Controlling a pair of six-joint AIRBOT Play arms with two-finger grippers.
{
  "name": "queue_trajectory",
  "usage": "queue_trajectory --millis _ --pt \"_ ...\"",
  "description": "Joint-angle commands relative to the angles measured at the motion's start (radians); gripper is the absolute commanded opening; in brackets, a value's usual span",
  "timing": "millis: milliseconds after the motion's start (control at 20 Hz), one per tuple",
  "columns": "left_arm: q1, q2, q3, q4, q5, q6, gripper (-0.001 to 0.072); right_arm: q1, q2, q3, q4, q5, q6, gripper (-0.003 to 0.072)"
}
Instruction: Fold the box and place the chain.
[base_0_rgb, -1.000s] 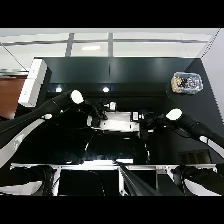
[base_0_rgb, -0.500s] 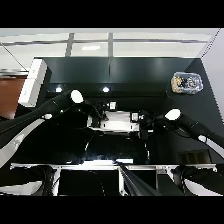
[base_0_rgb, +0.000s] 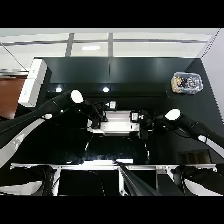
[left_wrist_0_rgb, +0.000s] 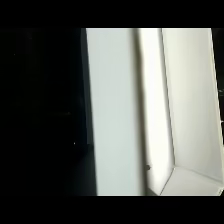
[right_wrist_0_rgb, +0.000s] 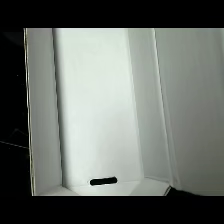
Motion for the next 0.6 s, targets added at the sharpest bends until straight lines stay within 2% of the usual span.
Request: queue_trajectory --millis 0,550 --pt "0.0 -0.001 0.0 0.0 -0.002 -0.002 0.0032 0.001 -0.001 0.001 0.002 -0.003 0.002 0.061" --pt "0.0 -0.001 0.0 0.0 0.0 -0.002 0.0032 0.032 -0.005 0.001 -0.032 -0.047 0.039 0.0609"
